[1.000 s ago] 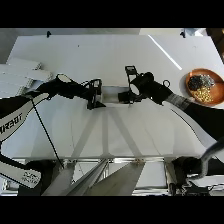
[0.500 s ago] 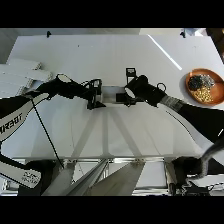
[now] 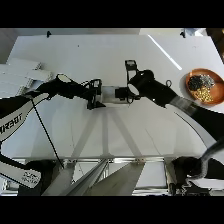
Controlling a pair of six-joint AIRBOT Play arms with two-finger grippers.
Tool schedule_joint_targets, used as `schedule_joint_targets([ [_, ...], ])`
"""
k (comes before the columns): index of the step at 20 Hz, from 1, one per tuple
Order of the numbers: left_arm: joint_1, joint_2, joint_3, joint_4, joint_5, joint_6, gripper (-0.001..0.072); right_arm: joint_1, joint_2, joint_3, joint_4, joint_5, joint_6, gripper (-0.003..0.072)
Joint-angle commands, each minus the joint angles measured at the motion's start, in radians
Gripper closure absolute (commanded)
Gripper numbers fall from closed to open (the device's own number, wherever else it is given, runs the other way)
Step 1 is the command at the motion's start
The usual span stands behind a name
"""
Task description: Fold the box and place the chain.
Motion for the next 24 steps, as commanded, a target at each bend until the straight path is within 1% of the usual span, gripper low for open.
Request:
schedule_joint_targets([
  [1, 0.0, 0.0, 0.0, 0.0, 0.0, 0.0, 0.0622, 0.001, 0.095, 0.002, -0.107, 0.103, -0.145, 0.0234],
  [4, 0.0, 0.0, 0.0, 0.0, 0.0, 0.0, 0.0622, 0.0, 0.166, 0.002, -0.271, 0.273, -0.287, 0.0234],
  [5, 0.0, 0.0, 0.0, 0.0, 0.0, 0.0, 0.0622, -0.006, 0.184, 0.002, -0.329, 0.312, -0.307, 0.0234],
  [7, 0.0, 0.0, 0.0, 0.0, 0.0, 0.0, 0.0622, -0.058, 0.218, 0.002, -0.38, 0.322, -0.351, 0.0234],
  [9, 0.0, 0.0, 0.0, 0.0, 0.0, 0.0, 0.0622, -0.15, 0.243, 0.001, -0.377, 0.298, -0.376, 0.0234],
  [13, 0.0, 0.0, 0.0, 0.0, 0.0, 0.0, 0.0622, -0.395, 0.254, -0.001, -0.348, 0.248, -0.482, 0.0236],
  [15, 0.0, 0.0, 0.0, 0.0, 0.0, 0.0, 0.0622, -0.528, 0.259, -0.008, -0.287, 0.181, -0.55, 0.0287],
  [17, 0.0, 0.0, 0.0, 0.0, 0.0, 0.0, 0.0622, -0.654, 0.259, -0.017, -0.211, 0.13, -0.617, 0.0286],
  [20, 0.0, 0.0, 0.0, 0.0, 0.0, 0.0, 0.0622, -0.829, 0.259, -0.065, -0.104, 0.057, -0.735, 0.0284],
  [24, 0.0, 0.0, 0.0, 0.0, 0.0, 0.0, 0.0622, -0.977, 0.254, -0.174, -0.092, -0.087, -0.756, 0.0284],
])
